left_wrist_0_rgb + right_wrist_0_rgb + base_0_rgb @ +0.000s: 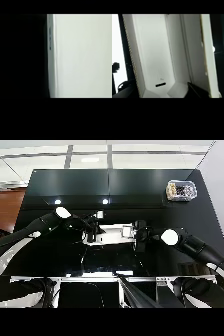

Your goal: Fold the box and place the chain.

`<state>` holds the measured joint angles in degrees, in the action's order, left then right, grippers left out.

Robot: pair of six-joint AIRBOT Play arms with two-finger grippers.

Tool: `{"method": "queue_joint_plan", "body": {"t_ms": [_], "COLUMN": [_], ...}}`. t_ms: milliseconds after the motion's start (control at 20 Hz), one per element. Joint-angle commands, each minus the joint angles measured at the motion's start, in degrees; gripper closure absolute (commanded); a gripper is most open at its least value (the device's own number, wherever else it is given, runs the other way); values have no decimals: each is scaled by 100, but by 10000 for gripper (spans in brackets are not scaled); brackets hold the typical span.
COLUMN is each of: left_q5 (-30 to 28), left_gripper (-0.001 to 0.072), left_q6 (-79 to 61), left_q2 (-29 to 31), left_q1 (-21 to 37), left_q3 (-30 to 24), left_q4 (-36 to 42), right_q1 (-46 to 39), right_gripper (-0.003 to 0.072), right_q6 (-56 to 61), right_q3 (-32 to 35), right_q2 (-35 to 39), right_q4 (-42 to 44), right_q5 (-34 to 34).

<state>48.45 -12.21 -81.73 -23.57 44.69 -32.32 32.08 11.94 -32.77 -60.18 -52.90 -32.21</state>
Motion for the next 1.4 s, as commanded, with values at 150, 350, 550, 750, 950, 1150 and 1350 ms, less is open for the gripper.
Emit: {"method": "queue_joint_plan", "body": {"t_ms": [150,350,550,750,950,1150,1350], "left_q5": [11,7,2,-24,-20,-20,-20], "left_gripper": [684,684,684,684,684,684,684], "left_q6": [50,48,48,46,46,48,48], "left_q2": [-4,-4,-4,-4,-4,-4,-4], "left_q1": [-4,-4,-4,2,0,0,0], "left_q3": [4,4,4,4,4,4,4], "left_q4": [0,0,0,-2,-2,-2,-2], "right_q1": [-621,-761,-769,-767,-769,-809,-997], "right_gripper": [-2,-2,-2,-2,-1,0,24], "right_q6": [-772,-1480,-2166,-2684,-2686,-2848,-2883], "right_q3": [-59,-59,-59,-59,-57,-57,-57], "right_q2": [-13,-291,-525,-734,-1058,-1207,-1349], "right_q4": [1169,1720,2308,2798,2583,2326,2354], "right_q5": [-61,-529,-605,-903,-960,-866,-898]}}
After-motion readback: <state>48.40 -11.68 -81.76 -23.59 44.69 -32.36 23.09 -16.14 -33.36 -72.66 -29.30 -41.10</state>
